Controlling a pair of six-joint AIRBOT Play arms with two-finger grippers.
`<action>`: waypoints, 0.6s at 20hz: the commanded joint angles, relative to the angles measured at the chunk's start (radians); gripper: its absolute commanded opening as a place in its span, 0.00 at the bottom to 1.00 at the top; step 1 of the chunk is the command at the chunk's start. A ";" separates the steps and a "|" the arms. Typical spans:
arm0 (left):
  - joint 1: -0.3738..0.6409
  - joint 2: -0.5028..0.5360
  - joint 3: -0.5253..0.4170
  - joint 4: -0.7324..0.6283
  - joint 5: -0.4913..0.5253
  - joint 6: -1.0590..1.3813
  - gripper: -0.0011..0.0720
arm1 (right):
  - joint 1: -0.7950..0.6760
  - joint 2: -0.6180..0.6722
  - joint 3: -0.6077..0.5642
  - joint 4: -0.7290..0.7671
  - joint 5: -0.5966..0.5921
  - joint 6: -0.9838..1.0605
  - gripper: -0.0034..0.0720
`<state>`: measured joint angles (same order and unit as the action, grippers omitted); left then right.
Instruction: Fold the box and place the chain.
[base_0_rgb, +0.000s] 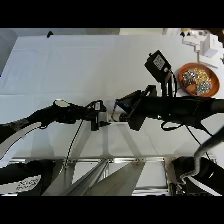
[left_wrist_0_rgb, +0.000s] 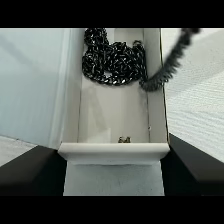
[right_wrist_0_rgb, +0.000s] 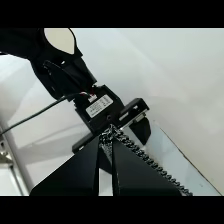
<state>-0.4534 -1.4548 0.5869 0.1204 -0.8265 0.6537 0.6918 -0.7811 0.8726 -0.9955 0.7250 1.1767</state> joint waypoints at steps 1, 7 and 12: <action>0.001 0.000 0.000 0.000 0.000 0.000 0.20 | 0.007 -0.042 0.001 -0.010 -0.016 -0.008 0.07; 0.001 0.000 0.000 0.000 0.000 0.000 0.20 | 0.007 -0.254 0.000 -0.032 0.051 -0.008 0.07; 0.001 0.000 0.000 0.000 0.000 0.000 0.20 | 0.007 -0.351 -0.002 -0.063 0.085 -0.006 0.20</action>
